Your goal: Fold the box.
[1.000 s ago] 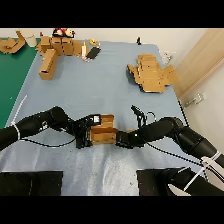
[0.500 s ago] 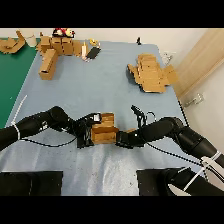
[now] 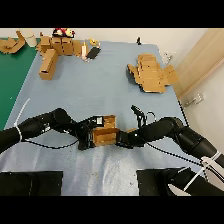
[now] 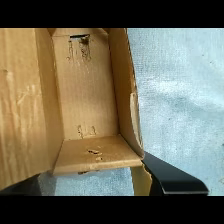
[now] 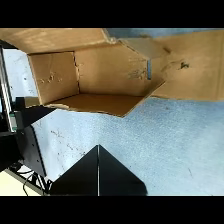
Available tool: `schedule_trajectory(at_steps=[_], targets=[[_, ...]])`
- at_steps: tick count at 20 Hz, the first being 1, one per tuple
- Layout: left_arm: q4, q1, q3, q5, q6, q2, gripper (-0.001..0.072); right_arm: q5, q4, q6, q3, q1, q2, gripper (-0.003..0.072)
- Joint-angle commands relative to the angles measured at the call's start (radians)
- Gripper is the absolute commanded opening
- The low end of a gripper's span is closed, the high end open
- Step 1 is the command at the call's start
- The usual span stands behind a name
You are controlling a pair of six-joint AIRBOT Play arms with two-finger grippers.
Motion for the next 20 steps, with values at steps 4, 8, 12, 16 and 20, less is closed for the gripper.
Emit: schedule_trajectory(at_steps=[4,8,12,16,20], targets=[[0.073,-0.004,0.0,0.037,-0.069,-0.001,0.0574,0.0,0.004,0.0,0.001,0.001,0.002,0.0005],[0.106,-0.004,0.0,0.02,-0.066,0.0,0.0573,0.002,0.008,0.0,0.001,0.001,0.002,0.0005],[0.105,0.011,0.0,0.008,-0.048,0.0,0.0574,0.016,0.008,0.0,0.001,0.001,0.002,0.0005],[0.067,0.033,0.0,0.011,-0.048,0.0,0.0594,0.019,0.008,0.0,0.001,0.001,0.002,0.0005],[0.038,0.032,0.0,0.008,-0.048,0.0,0.06,0.026,0.008,0.0,0.001,0.001,0.001,0.0005]])
